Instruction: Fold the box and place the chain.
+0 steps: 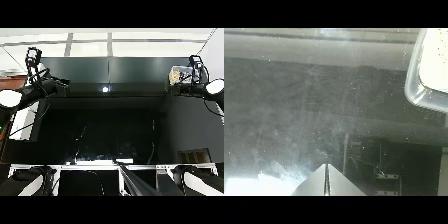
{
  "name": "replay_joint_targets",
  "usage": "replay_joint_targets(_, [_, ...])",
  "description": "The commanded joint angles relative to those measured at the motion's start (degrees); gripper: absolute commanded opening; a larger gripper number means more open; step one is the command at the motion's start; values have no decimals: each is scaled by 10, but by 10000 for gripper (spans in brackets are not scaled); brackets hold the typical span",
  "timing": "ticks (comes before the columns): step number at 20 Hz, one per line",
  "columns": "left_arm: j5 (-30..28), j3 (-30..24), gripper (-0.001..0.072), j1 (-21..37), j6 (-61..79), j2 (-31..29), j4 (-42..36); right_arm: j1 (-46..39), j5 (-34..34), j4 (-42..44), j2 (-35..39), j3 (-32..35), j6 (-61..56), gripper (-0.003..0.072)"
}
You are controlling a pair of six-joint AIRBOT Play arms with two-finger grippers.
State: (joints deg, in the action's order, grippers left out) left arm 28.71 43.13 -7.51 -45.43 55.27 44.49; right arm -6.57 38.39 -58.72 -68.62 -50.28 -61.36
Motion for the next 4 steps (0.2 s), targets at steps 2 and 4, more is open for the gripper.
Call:
replay_joint_targets(2, [0,0,24,0,0,0,0,0,0,0,0,0,1,12])
replay_joint_targets(4, [0,0,24,0,0,0,0,0,0,0,0,0,1,12])
